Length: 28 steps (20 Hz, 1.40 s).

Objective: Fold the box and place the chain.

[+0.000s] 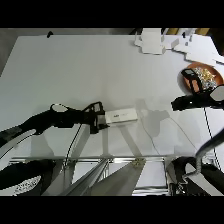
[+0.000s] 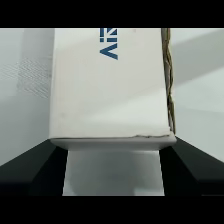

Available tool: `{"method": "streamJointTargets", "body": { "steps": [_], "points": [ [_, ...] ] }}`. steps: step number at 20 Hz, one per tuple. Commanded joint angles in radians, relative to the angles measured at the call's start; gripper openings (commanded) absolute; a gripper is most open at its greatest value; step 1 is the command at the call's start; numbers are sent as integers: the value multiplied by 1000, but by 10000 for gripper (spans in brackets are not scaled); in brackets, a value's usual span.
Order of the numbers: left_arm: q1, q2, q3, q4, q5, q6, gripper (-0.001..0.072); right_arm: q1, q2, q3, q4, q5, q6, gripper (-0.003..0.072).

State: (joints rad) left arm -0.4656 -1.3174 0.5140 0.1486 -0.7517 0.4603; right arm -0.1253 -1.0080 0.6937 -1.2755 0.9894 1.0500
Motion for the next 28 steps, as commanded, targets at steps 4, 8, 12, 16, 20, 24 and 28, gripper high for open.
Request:
{"method": "streamJointTargets", "body": {
  "steps": [4,8,12,16,20,24,28],
  "points": [
    [197,288,0,184,173,-467,100,-2,-1,0,0,5,0,15],
    [420,476,0,587,186,-942,326,-2,0,0,28,73,0,16],
    [648,556,0,964,61,-1323,348,-2,0,0,32,94,0,16],
    [792,522,-1,1118,-123,-1343,348,-2,0,0,32,95,0,16],
    [845,456,-7,1131,-180,-1343,351,-2,0,0,32,94,0,16],
    [846,375,-8,1165,-252,-1344,523,-2,0,0,32,94,0,16],
    [845,370,-8,1183,-264,-1433,683,-2,0,0,32,94,0,16]
  ]
}}
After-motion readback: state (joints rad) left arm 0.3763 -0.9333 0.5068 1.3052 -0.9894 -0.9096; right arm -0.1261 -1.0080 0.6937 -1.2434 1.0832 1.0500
